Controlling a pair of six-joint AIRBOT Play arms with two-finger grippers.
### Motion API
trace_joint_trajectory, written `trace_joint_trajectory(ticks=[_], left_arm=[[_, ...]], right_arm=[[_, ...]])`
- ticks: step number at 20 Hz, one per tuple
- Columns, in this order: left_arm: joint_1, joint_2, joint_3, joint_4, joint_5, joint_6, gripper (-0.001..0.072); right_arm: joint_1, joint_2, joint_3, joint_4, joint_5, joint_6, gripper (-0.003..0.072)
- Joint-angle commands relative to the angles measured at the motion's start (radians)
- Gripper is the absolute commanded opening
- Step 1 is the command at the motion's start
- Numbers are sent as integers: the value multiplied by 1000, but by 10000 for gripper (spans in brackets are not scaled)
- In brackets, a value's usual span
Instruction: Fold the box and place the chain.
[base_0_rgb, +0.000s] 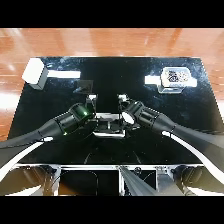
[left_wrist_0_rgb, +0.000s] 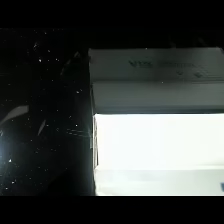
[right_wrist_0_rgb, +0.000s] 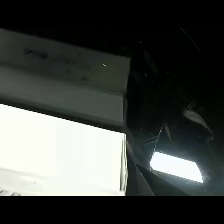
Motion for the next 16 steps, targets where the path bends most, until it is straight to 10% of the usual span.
trace_joint_trajectory(ticks=[1,6,8,15,16], left_arm=[[0,0,1,0,2,0,20],[0,0,1,0,2,0,20],[0,0,1,0,2,0,20],[0,0,1,0,3,0,20],[0,0,1,0,3,0,20]], right_arm=[[0,0,7,-17,26,3,504],[0,-3,7,-13,24,3,400],[0,-5,7,-9,17,1,253],[0,-18,6,-10,9,0,249],[0,-18,6,-10,9,-6,105]])
